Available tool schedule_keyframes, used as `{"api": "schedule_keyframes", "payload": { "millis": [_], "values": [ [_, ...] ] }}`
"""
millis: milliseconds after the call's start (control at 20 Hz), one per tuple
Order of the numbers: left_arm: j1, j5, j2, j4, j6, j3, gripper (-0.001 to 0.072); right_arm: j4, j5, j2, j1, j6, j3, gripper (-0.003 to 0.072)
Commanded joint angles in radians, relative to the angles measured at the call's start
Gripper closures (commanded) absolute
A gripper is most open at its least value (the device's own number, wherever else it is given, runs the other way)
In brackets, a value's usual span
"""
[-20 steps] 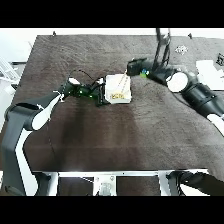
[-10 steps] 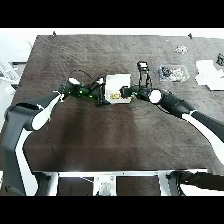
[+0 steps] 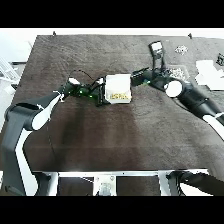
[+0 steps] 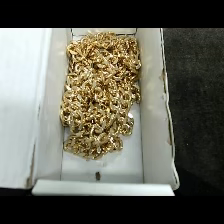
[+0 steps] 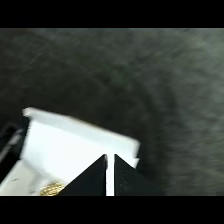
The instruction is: Fold the box and place the chain.
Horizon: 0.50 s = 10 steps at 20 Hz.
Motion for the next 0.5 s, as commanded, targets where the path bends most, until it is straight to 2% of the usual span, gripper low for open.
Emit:
{"api": "schedule_keyframes", "payload": {
  "millis": [0, 100, 200, 300, 450],
  "values": [
    [0.000, 0.000, 0.000, 0.000, 0.000, 0.000, 0.0074, -0.021, -0.016, 0.009, -0.134, -0.114, 0.024, 0.0666],
    [0.000, 0.000, 0.000, 0.000, 0.000, 0.000, 0.0074, 0.016, 0.012, -0.037, -0.190, -0.259, 0.059, 0.0666],
    [0.000, 0.000, 0.000, 0.000, 0.000, 0.000, 0.0074, 0.124, 0.097, -0.103, -0.226, -0.423, 0.114, 0.0666],
    [0.000, 0.000, 0.000, 0.000, 0.000, 0.000, 0.0074, 0.313, 0.212, -0.188, -0.262, -0.618, 0.185, 0.0666],
    [0.000, 0.000, 0.000, 0.000, 0.000, 0.000, 0.0074, 0.663, 0.463, -0.346, -0.351, -0.905, 0.322, 0.0666]
  ]
}}
